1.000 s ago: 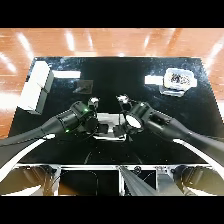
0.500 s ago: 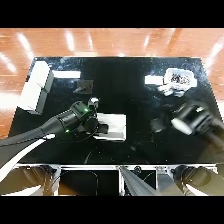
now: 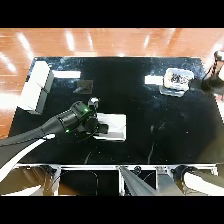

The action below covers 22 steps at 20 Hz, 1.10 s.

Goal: Fold the box and place the chain.

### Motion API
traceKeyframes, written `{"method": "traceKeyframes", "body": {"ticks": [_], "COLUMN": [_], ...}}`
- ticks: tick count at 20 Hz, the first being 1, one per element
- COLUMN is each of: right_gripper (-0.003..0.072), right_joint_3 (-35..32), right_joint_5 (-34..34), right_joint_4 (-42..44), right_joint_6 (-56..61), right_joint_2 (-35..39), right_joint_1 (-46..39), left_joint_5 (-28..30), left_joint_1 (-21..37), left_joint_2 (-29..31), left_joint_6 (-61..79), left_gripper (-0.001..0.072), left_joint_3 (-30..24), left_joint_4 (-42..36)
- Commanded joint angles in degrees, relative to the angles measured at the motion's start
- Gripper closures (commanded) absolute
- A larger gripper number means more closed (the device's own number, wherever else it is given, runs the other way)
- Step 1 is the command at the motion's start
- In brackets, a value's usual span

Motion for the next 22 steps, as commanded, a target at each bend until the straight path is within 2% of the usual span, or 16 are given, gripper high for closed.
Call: {"method": "traceKeyframes", "body": {"ticks": [1,4,7,12,20,21,22], "right_gripper": [-0.0026,-0.0026,-0.0026,-0.0025,-0.0024,-0.0007,0.0127], "right_joint_3": [15.9,27.6,33.5,35.8,35.8,35.8,35.8], "right_joint_5": [-1.4,1.6,1.4,2.4,5.7,5.9,6.0], "right_joint_4": [2.6,4.5,8.0,7.3,3.7,3.7,3.7], "right_joint_6": [-2.7,-4.6,-7.0,-8.6,-12.0,-12.2,-12.3], "right_joint_2": [-15.1,-25.5,-31.7,-36.5,-36.9,-36.9,-36.9], "right_joint_1": [-3.4,-3.4,-3.4,-3.7,-3.8,-3.8,-3.8], "left_joint_5": [0.2,0.1,0.1,0.1,0.1,0.1,0.1], "left_joint_1": [0.0,0.0,0.0,0.1,0.1,0.1,0.1], "left_joint_2": [0.0,0.0,0.0,0.0,0.0,0.0,0.0], "left_joint_6": [0.0,0.0,0.0,0.0,0.0,0.0,0.0], "left_gripper": [0.069,0.069,0.069,0.069,0.069,0.069,0.069], "left_joint_3": [0.0,0.0,0.0,0.0,0.0,0.0,0.0], "left_joint_4": [-0.1,-0.2,-0.2,-0.2,-0.2,-0.2,-0.2]}}
